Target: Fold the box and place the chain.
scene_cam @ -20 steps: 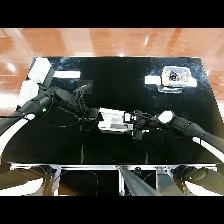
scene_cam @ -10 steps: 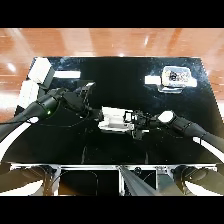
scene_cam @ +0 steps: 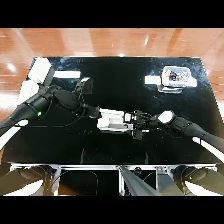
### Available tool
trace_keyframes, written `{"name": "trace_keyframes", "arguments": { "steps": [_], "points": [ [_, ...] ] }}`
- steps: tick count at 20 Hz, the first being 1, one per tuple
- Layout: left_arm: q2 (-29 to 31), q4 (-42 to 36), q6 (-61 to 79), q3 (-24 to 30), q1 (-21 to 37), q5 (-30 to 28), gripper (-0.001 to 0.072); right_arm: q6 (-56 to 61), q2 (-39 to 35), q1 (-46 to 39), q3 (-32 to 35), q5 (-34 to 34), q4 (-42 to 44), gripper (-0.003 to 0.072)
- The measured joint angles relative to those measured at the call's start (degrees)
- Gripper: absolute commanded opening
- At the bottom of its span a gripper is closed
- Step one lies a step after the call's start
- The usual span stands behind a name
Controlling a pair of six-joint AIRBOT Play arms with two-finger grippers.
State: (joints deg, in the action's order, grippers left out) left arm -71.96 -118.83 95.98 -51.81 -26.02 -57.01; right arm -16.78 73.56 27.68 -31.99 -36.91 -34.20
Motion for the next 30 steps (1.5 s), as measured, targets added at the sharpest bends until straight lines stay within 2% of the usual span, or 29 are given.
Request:
{"name": "trace_keyframes", "arguments": {
  "steps": [9, 13, 17, 21, 27, 30],
  "points": [
    [13.1, 2.8, -0.4, 8.9, 1.7, 5.3, 0.0621, 0.0, 0.0, 0.0, 0.0, -0.1, 0.0, 0.0514],
    [16.5, 2.9, 1.5, 13.1, -2.8, 12.5, 0.0621, 0.1, 0.0, 0.0, 0.0, -0.1, 0.0, 0.0514],
    [14.3, 5.7, -0.9, 15.4, -9.7, 19.7, 0.062, 0.1, 0.0, 0.0, 0.0, -0.1, 0.1, 0.0515],
    [10.1, 12.2, -9.9, 15.9, -12.8, 24.5, 0.0621, 0.1, 0.0, 0.0, 0.0, -0.1, 0.1, 0.0514],
    [5.6, 16.4, -19.9, 13.2, -15.1, 24.6, 0.0619, 0.1, 0.0, 0.0, 0.0, -0.1, 0.1, 0.0514],
    [2.8, 17.3, -22.2, 10.5, -16.3, 21.9, 0.0611, 0.1, 0.0, 0.0, 0.0, -0.1, 0.1, 0.0514]
  ]
}}
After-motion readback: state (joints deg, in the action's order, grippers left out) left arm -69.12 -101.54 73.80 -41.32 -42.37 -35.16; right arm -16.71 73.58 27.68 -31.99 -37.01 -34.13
